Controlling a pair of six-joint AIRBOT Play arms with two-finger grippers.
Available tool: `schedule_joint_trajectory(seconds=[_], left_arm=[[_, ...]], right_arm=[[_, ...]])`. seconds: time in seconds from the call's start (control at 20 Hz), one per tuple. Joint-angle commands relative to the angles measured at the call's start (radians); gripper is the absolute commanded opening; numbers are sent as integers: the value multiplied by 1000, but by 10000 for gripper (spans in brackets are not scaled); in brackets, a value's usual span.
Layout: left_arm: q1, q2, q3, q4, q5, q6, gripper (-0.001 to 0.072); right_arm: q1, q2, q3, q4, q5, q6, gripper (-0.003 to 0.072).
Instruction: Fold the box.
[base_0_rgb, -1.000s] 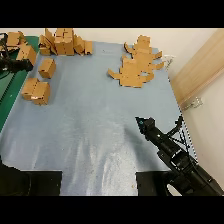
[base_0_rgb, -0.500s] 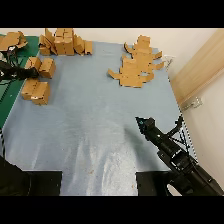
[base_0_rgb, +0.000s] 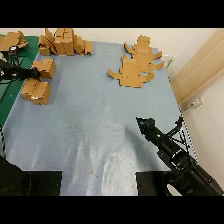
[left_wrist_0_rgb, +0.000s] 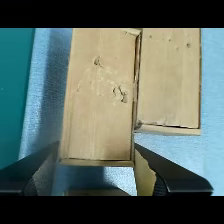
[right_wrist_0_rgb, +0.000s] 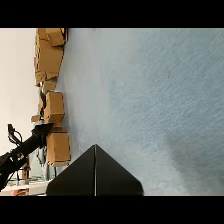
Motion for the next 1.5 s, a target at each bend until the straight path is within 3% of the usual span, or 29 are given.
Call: schedule_joint_trajectory(seconds=[0.0, 0.15, 0.4, 0.45, 0.5, 0.55, 0.75, 0.85, 1.15, 1.3, 1.45], left_arm=[[2, 12, 2, 0, -8, -3, 696], [9, 66, 2, 6, -31, 2, 696], [28, 220, 2, 131, -160, 1, 693], [28, 249, 2, 130, -196, -1, 559], [26, 273, 2, 126, -257, 1, 217], [18, 294, 2, 122, -319, 22, 12], [-46, 322, -6, 63, -609, 27, 10], [-101, 341, -67, -21, -666, 27, 10], [-407, 471, -367, -63, -547, 24, 10], [-540, 476, -438, -63, -527, -9, 10], [-633, 476, -462, -63, -422, -30, 10]], right_arm=[[0, 1, 0, 0, -1, 0, 1], [0, 1, 0, 0, -1, 0, 1], [0, 1, 0, -23, 0, 0, 1], [1, 1, 0, -42, 0, 1, 1], [2, -5, 0, -45, 0, 0, 1], [2, -12, 1, -49, 3, 0, 1], [2, -93, 50, -206, 69, 1, 1], [2, -179, 118, -348, 119, 1, 1], [2, -570, 423, -806, 192, 39, 1], [2, -763, 599, -1182, 310, 284, 1], [2, -869, 747, -1539, 446, 496, 1]])
